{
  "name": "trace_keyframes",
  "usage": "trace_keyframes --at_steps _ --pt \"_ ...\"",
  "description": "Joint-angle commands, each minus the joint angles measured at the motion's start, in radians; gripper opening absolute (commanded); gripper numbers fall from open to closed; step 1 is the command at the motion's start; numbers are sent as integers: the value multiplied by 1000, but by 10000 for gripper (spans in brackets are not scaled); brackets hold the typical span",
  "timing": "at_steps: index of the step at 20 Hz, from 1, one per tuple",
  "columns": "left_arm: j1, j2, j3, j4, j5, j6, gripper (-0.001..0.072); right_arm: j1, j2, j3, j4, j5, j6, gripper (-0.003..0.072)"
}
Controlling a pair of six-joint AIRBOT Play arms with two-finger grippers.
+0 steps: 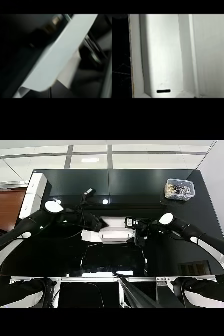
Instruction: Fold the box and place the chain.
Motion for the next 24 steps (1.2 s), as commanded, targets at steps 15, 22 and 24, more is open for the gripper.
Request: trace_keyframes --at_steps 15,22,24 --pt "115 67 28 203 11 -36 21 1 0 0 0 -2 0 227" --pt "149 164 -184 277 -109 617 400 1 0 0 0 -2 0 227" --pt "118 159 -198 298 -13 703 704 1 0 0 1 -2 0 227"
